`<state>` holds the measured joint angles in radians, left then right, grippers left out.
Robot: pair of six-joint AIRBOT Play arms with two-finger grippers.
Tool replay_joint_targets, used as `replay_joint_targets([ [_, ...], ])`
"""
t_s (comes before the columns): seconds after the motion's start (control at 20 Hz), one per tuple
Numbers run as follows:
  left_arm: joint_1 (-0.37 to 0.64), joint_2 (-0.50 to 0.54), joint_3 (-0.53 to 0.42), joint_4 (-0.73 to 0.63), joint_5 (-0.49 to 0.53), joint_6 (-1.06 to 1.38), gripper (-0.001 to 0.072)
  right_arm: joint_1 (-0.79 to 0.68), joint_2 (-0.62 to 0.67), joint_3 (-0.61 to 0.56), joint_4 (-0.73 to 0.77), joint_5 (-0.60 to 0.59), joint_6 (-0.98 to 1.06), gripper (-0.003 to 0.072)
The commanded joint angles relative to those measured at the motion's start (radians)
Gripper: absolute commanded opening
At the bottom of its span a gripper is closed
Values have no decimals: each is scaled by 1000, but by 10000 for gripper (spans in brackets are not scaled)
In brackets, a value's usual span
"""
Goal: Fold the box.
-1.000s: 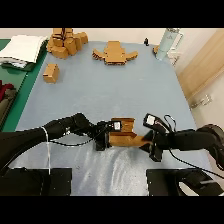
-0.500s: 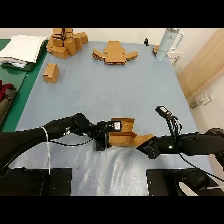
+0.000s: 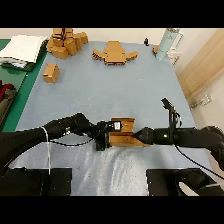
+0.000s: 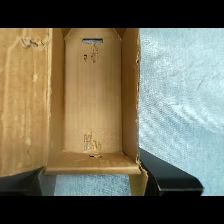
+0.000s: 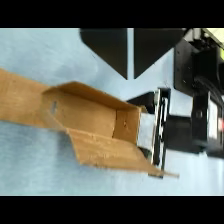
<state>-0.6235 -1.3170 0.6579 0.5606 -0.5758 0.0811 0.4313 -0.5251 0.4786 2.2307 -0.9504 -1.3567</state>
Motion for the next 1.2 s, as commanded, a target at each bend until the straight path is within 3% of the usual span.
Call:
replay_joint_targets([
  [0.0, 0, 0, 0, 0, 0, 0, 591, 1, -166, 29, 55, 98, -11, 3],
  [0.3, 0, 0, 0, 0, 0, 0, 592, 1, -571, 233, 27, 113, -307, 3],
  [0.5, 0, 0, 0, 0, 0, 0, 592, 1, -732, 296, 28, 116, -412, 3],
  [0.95, 0, 0, 0, 0, 0, 0, 591, 1, -771, 295, 26, 105, -507, 3],
  [1.15, 1, 0, 0, 0, 0, 0, 591, 1, -692, 295, 24, 94, -567, 3],
])
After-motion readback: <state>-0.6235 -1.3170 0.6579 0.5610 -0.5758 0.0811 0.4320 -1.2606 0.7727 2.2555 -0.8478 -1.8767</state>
